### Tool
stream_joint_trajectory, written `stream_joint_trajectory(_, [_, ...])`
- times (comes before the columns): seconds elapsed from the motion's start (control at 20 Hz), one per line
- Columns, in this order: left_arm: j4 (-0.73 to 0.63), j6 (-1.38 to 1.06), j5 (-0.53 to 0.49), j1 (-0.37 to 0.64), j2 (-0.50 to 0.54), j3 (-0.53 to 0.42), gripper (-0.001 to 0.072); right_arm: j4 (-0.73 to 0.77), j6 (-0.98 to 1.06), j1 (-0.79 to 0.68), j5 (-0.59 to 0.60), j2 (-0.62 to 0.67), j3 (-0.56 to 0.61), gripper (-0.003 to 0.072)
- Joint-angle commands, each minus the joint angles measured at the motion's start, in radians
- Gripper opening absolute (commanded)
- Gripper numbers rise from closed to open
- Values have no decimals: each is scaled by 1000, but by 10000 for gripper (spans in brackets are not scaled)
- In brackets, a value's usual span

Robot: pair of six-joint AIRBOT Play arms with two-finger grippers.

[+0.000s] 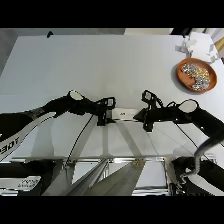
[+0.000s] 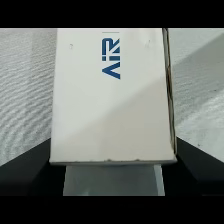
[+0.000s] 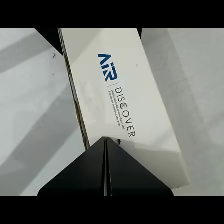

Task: Fold the box and place the chain.

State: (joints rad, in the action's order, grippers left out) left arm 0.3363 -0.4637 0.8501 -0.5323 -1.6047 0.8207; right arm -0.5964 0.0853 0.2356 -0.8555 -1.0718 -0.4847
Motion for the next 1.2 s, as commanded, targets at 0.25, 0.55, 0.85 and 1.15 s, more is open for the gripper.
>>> stream_joint_trajectory(0.25, [0, -3, -1, 1, 0, 0, 10, -370, 835, -1, -84, 140, -143, 19])
stream_joint_trajectory(0.55, [0, -3, -1, 1, 0, 0, 10, -920, 1299, -1, -466, 141, -202, 19])
stream_joint_trajectory(0.85, [0, -3, -1, 1, 0, 0, 10, -1030, 1545, -1, -440, 138, -198, 19])
stream_joint_trajectory(1.15, [0, -3, -1, 1, 0, 0, 10, -1074, 1691, -1, -439, 137, -194, 20])
